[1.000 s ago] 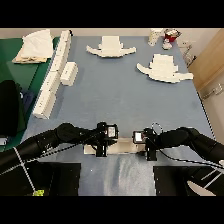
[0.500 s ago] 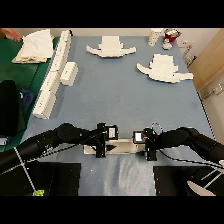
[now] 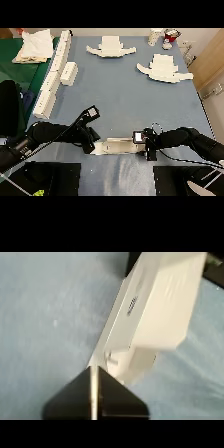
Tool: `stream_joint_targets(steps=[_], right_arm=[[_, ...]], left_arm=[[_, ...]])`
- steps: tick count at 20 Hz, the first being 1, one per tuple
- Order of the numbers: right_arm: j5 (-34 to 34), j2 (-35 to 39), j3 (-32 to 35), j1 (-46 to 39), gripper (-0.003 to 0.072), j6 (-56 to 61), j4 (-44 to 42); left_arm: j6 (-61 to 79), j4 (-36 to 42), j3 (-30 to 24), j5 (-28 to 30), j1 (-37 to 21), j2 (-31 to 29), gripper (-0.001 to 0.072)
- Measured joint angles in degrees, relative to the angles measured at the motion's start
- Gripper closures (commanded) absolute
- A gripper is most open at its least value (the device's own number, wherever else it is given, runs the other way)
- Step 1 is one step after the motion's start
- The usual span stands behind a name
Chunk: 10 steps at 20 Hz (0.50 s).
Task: Fold the box.
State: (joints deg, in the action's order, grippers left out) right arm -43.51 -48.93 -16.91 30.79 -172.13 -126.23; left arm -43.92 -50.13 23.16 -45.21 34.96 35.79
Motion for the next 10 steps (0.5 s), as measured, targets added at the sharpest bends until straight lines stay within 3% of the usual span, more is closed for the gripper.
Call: stream_joint_targets(steps=[4,6,10], right_arm=[[0.0,0.0,0.0,0.0,0.0185,0.0,0.0],[0.0,0.02,0.0,0.0,0.0185,0.0,0.0],[0.0,0.02,0.0,0.0,0.0185,0.0,0.02]], left_arm=[[-13.62,1.18,-0.35,-9.68,-1.6,-2.47,0.0697],[-17.11,7.08,-0.72,-10.03,0.48,-1.66,0.0697],[-20.22,20.04,-0.48,-4.48,6.36,3.82,0.0697]])
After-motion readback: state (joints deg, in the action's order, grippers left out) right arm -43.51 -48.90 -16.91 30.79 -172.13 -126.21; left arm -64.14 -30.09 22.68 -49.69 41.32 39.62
